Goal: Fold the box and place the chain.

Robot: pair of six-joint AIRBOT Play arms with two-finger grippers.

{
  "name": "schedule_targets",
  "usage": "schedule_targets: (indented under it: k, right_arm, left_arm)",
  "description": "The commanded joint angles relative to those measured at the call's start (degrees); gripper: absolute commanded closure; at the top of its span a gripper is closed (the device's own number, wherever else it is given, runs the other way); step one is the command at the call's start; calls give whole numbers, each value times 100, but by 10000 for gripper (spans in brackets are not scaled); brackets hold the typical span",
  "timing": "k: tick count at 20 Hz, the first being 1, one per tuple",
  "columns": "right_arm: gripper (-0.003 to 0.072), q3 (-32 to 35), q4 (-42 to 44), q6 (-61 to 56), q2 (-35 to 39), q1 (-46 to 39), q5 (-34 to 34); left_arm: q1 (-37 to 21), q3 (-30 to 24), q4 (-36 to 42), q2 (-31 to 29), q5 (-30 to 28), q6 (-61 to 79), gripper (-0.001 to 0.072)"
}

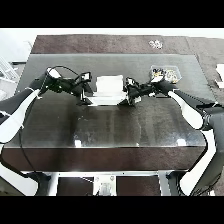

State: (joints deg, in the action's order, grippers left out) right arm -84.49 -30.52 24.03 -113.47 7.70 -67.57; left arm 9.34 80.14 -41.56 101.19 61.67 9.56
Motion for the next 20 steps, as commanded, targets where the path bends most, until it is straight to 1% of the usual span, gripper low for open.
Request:
schedule_targets:
  k: [1,3,5,7,12,15,18,20]
  right_arm:
    - [99,0,0,0,0,-2,-2]
    - [99,2,0,0,0,-2,-2]
    - [99,2,0,-2,0,-2,-2]
    - [99,2,0,-2,0,-2,0]
    - [99,2,0,0,0,-2,0]
    - [99,2,0,-2,0,-2,0]
    - [99,2,0,-2,0,-2,0]
    - [99,2,0,0,0,-2,0]
  left_arm:
    - [-2,7,-234,4,-125,-122,38]
    - [-2,7,-588,2,-118,-367,38]
    - [-2,7,-671,-2,-103,-431,39]
    - [-2,7,-588,-2,-184,-461,38]
    - [15,4,184,0,-262,-173,38]
    - [98,4,131,0,-264,-177,38]
    - [98,4,127,0,-470,-208,39]
    - [101,4,127,0,-439,-210,49]
